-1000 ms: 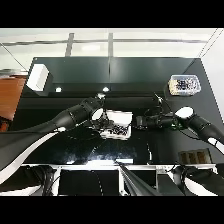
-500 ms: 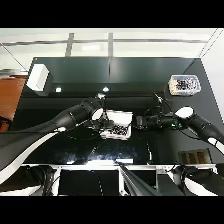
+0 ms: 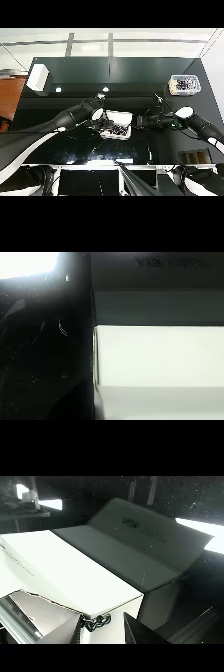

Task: Fold the box and place the chain.

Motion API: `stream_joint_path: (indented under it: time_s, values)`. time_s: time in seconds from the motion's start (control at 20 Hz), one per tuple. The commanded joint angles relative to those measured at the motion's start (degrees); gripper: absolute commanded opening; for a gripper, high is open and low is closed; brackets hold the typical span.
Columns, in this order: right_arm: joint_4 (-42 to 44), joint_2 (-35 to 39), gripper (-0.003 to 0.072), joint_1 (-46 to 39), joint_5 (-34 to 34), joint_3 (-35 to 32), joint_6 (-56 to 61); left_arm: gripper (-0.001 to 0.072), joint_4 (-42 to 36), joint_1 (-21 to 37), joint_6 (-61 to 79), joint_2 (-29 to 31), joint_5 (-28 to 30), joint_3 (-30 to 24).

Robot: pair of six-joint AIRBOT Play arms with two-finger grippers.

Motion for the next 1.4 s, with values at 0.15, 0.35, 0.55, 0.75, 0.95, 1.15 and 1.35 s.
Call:
stream_joint_path:
  time_s: [0.15,0.35,0.55,0.75,0.95,1.15,1.35]
  values:
    - [0.0,0.1,0.0301,0.0,0.7,0.8,0.0,0.0031,0.0,0.0,0.0,0.0,0.1,0.0]
    - [0.1,0.1,0.0299,0.0,1.0,0.8,0.0,0.0031,0.0,0.0,0.0,0.0,0.0,0.0]
    - [0.0,0.1,0.0200,0.0,2.1,0.8,0.0,0.0031,0.0,0.0,0.0,0.0,0.1,0.0]
    - [-0.1,0.1,0.0200,0.0,1.9,0.8,-0.1,0.0031,0.0,0.0,0.0,0.0,0.0,0.0]
    - [-0.7,0.1,0.0199,0.0,1.7,0.8,0.0,0.0031,0.0,0.0,0.0,0.0,0.0,0.0]
    - [-0.7,0.1,0.0131,0.0,1.9,0.8,-0.2,0.0031,0.0,0.0,0.0,0.0,0.0,0.0]
    - [-0.6,0.1,0.0131,0.0,1.0,0.8,-0.2,0.0031,0.0,0.0,0.0,0.0,0.0,0.0]
